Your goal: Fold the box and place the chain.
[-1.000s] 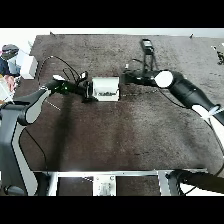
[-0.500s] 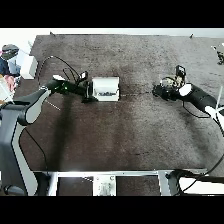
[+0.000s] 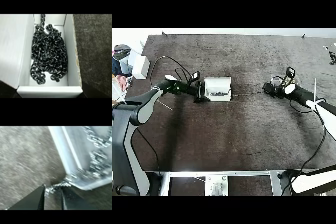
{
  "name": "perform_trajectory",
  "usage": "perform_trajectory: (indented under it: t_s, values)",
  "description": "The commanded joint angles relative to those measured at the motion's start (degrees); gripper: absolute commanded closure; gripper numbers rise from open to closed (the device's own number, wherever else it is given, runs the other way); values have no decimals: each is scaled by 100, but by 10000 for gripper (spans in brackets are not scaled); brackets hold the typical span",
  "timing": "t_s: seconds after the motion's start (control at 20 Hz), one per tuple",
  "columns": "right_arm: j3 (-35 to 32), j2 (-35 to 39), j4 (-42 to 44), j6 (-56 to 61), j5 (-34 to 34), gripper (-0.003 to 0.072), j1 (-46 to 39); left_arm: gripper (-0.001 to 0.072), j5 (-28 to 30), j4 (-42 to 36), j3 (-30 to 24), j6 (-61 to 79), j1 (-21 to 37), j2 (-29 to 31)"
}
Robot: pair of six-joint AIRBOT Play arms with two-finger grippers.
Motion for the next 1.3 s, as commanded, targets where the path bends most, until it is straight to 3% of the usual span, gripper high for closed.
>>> perform_trajectory:
  t_s: [0.0,0.2,0.65,1.25]
  values:
    - [201,-164,50,-7,-50,680,155,300,2,2,2,2,4,-2]
    - [201,299,70,-243,247,679,647,301,0,2,2,2,4,-2]
    - [216,2437,48,-487,-234,678,2201,300,0,2,2,2,4,-2]
    - [726,2470,4,-658,-374,677,3034,301,0,2,2,2,4,-2]
